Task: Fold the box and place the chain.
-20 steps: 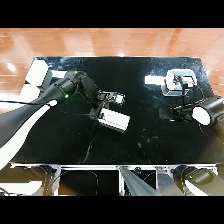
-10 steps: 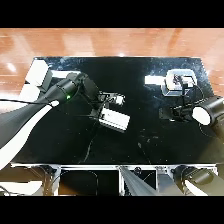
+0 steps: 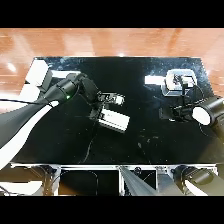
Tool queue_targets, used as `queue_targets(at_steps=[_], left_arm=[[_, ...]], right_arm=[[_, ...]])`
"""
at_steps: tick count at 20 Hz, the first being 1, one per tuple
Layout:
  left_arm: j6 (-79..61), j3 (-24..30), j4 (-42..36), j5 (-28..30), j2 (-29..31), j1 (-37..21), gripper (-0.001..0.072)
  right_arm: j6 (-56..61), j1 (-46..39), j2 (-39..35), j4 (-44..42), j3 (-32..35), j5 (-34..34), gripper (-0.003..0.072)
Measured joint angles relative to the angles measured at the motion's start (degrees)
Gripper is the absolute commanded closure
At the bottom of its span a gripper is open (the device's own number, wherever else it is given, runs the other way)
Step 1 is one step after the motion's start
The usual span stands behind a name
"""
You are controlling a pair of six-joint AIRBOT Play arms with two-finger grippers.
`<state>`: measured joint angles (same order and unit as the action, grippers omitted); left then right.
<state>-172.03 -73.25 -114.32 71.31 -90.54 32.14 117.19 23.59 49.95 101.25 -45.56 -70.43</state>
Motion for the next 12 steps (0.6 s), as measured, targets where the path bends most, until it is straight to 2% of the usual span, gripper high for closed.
queue_targets(at_steps=[7, 12], left_arm=[[9.38, -2.86, -0.17, 8.94, 5.84, -1.77, 0.0691], [19.19, -3.30, -0.20, 11.54, 13.31, -8.09, 0.0691]], right_arm=[[0.22, 0.00, 0.00, -0.02, 0.00, -0.68, 0.0664], [-0.24, 0.00, -0.04, -0.02, 0.00, -1.75, 0.0664]])
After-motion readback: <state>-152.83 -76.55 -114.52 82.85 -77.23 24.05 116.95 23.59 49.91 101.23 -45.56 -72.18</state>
